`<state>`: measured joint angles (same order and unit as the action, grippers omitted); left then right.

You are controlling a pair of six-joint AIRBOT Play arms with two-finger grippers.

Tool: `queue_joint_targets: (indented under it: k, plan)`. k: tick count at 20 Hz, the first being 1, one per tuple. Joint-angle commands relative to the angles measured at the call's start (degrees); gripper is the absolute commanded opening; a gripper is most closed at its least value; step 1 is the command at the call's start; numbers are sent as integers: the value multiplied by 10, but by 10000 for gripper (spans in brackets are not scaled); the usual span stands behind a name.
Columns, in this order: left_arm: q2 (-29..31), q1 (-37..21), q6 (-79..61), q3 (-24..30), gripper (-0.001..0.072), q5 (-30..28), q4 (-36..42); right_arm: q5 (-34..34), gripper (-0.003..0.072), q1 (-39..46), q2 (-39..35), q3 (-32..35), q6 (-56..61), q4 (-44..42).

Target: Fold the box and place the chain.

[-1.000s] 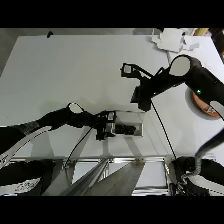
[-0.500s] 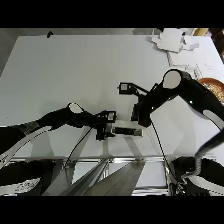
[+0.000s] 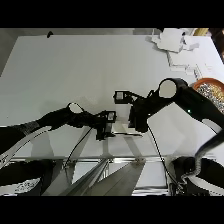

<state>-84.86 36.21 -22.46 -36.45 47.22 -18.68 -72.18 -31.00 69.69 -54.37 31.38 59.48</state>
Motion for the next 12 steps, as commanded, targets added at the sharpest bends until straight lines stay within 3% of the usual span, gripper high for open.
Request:
queue_joint_targets:
  k: [1, 9, 12]
  plan:
    - [0, 0, 0, -1, 211, 0, 0, 29, 328, -18, -5, 9, -2, 28]
    - [0, 0, 0, -1, 211, 0, 0, 116, 326, -37, -34, 50, -33, 51]
    - [0, 0, 0, -1, 211, 0, 0, 134, 237, -45, -34, 71, -33, 57]
